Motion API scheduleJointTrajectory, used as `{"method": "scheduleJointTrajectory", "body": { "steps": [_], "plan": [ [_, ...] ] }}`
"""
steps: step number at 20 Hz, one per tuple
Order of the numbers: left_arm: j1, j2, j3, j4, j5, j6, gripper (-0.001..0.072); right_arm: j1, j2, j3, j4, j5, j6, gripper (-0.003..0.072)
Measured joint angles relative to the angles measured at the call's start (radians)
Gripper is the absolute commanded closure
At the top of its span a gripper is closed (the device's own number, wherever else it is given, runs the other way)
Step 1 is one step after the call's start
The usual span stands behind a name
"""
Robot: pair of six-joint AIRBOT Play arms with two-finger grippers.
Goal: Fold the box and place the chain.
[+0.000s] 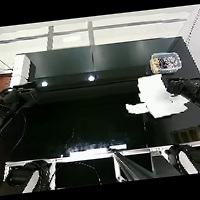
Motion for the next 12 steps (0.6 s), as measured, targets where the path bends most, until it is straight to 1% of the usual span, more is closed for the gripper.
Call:
{"method": "scheduleJointTrajectory", "body": {
  "steps": [2, 3, 4, 5, 7, 9, 10, 12],
  "plan": [
    [0.000, 0.000, 0.000, -0.010, 0.030, 0.000, 0.0673, -0.002, 0.000, 0.000, -0.028, -0.002, 0.000, -0.0011],
    [0.000, 0.000, 0.000, -0.014, 0.041, 0.000, 0.0591, -0.006, 0.000, 0.000, -0.049, -0.003, 0.001, -0.0011],
    [0.000, -0.002, 0.000, -0.021, 0.048, 0.000, 0.0226, -0.018, 0.000, 0.002, -0.078, -0.002, 0.011, -0.0011],
    [0.000, -0.006, 0.000, -0.033, 0.052, 0.000, 0.0008, -0.038, -0.003, 0.008, -0.116, -0.005, 0.034, -0.0011],
    [0.000, -0.019, 0.000, -0.057, 0.049, -0.002, 0.0007, -0.106, -0.016, 0.034, -0.202, -0.001, 0.098, -0.0010],
    [0.000, -0.046, 0.003, -0.072, 0.023, 0.000, 0.0008, -0.196, -0.052, 0.083, -0.267, 0.018, 0.140, -0.0010],
    [0.001, -0.070, 0.011, -0.071, -0.001, 0.000, 0.0011, -0.246, -0.085, 0.119, -0.289, 0.034, 0.151, -0.0010],
    [0.004, -0.140, 0.051, -0.047, -0.085, 0.001, 0.0032, -0.341, -0.188, 0.209, -0.322, 0.099, 0.157, -0.0010]
  ]
}}
